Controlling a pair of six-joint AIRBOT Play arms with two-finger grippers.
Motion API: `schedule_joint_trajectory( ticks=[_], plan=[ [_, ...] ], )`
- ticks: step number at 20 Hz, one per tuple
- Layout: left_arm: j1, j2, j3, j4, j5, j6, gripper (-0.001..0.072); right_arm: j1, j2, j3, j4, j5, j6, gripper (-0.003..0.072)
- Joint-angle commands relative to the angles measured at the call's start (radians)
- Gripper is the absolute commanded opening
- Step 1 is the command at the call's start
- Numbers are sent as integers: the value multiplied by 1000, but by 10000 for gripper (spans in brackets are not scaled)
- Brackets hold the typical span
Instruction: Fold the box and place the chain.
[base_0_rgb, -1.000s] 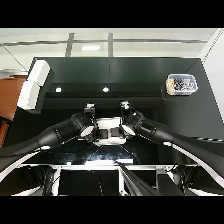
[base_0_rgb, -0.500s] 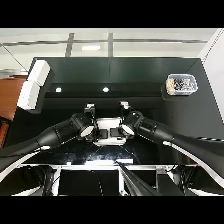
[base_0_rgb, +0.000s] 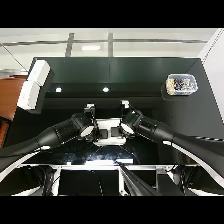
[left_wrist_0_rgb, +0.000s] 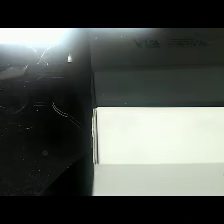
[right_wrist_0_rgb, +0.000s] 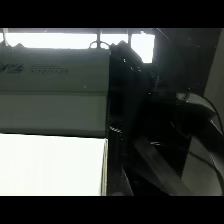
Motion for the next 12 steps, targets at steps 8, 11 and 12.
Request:
schedule_joint_trajectory(
  ticks=[8,11,12],
  plan=[
    [0,0,0,0,0,0,28,0,-3,2,-14,-16,29,32],
    [0,0,0,0,0,0,28,1,-3,2,-13,-16,29,32],
    [0,0,0,0,0,-1,28,1,-3,2,-13,-16,29,33]
  ],
)
